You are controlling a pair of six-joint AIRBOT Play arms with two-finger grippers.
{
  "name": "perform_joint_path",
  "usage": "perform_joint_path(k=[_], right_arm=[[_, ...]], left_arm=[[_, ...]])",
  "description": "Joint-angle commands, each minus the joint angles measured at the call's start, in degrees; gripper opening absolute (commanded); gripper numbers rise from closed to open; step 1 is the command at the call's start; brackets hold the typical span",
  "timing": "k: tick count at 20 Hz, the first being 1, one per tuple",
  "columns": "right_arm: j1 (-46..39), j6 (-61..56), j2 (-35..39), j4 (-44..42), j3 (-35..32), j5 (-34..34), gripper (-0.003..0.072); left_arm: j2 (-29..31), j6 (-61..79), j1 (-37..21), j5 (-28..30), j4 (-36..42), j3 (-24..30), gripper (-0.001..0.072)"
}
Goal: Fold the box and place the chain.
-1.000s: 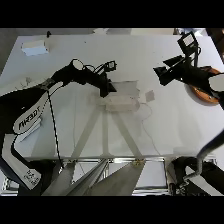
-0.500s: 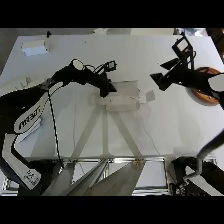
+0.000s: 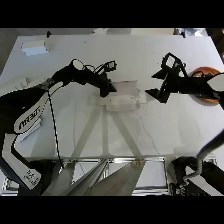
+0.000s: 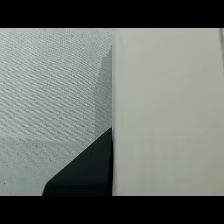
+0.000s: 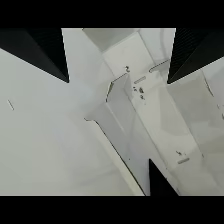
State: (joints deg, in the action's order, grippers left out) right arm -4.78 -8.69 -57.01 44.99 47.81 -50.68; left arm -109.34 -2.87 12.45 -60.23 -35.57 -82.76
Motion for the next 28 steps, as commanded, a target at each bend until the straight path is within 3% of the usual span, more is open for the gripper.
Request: perform_joint_path(k=[1,5,10,13,18,21,28], right_arm=[[0.1,-0.4,0.0,1.1,0.0,-1.7,0.0692],[0.0,0.9,-0.7,1.7,0.0,-1.7,0.0692],[-2.1,16.4,-5.7,-5.8,-0.3,-15.1,0.0692],[-4.1,18.1,-10.0,-6.2,-1.4,-18.9,0.0692],[-4.3,21.7,-17.7,-4.7,-1.9,-17.9,0.0692],[-4.3,22.5,-20.9,-4.6,-3.0,-13.2,0.0692],[-4.1,24.4,-22.3,-4.4,-3.6,-6.1,0.0691]], left_arm=[[0.0,0.0,0.0,0.0,0.0,0.0,0.0011],[0.0,0.0,0.0,0.0,0.0,0.0,0.0011],[0.0,0.0,0.0,0.0,0.0,0.0,0.0011],[0.0,0.0,0.0,0.0,0.0,0.0,0.0012],[0.0,0.0,0.0,0.0,0.0,0.0,0.0012],[0.0,0.0,0.0,0.0,0.0,0.0,0.0012],[0.0,0.0,0.0,0.0,0.0,0.0,0.0012]])
